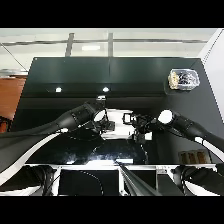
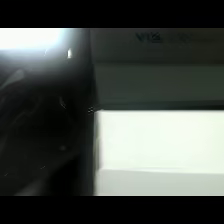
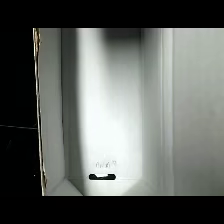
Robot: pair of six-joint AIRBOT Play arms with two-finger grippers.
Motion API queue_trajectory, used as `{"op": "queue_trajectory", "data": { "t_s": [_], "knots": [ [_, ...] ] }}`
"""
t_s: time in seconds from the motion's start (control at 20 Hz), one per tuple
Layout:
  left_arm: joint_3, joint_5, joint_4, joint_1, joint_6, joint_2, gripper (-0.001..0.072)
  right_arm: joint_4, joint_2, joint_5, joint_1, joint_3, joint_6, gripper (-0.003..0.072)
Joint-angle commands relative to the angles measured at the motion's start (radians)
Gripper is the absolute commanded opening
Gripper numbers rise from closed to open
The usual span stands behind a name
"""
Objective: Fold the box and place the chain.
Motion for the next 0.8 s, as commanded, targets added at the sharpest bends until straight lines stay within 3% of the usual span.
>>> {"op": "queue_trajectory", "data": {
  "t_s": [0.0,0.45,0.55,0.75],
  "knots": [
    [0.001,0.008,-0.002,0.0,-0.002,0.0,0.0419,0.0,0.0,-0.006,0.001,0.0,0.001,0.0473],
    [0.001,0.029,-0.011,0.0,-0.002,0.0,0.0429,-0.001,0.0,-0.008,0.001,0.0,0.001,0.0473],
    [0.001,0.027,-0.01,0.0,-0.001,0.0,0.0353,-0.001,0.0,-0.01,0.001,0.001,0.001,0.0473],
    [0.0,0.019,-0.005,0.0,-0.002,0.0,0.0353,0.0,0.0,-0.01,0.001,0.001,0.001,0.0473]
  ]
}}
